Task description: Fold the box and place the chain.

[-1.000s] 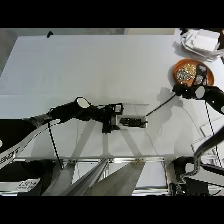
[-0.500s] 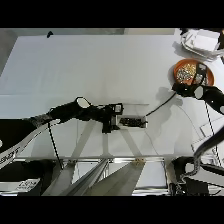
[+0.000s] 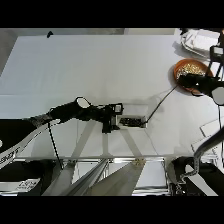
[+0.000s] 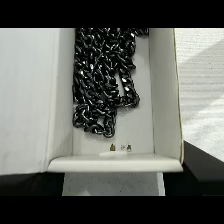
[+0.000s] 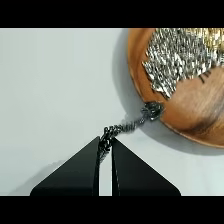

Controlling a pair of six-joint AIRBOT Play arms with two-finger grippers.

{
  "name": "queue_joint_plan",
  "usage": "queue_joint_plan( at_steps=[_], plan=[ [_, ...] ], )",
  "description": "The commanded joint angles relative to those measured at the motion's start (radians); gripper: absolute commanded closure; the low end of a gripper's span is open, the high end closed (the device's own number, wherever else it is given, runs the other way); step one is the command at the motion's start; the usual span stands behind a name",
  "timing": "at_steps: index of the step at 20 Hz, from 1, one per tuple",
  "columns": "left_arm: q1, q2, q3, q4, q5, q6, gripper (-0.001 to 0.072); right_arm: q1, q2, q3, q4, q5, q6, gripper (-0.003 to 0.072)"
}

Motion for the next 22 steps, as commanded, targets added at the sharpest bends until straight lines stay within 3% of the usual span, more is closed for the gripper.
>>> queue_joint_plan(
  at_steps=[1, 4, 9, 22],
  plan=[
    [0.0, 0.001, 0.0, 0.0, 0.0, 0.0, 0.0346, 0.061, 0.242, 0.001, 0.011, 0.125, -0.006, 0.0672],
    [0.0, 0.001, 0.0, 0.0, 0.0, 0.0, 0.0346, 0.106, 0.401, 0.001, 0.087, 0.192, -0.053, 0.0672],
    [0.0, 0.001, 0.0, 0.0, 0.0, 0.0, 0.0345, 0.134, 0.559, 0.001, 0.357, 0.238, -0.194, 0.0671],
    [0.0, 0.001, 0.0, 0.0, 0.0, 0.0, 0.0346, 0.134, 0.568, 0.001, 0.913, 0.234, -0.443, 0.0671]
  ],
)
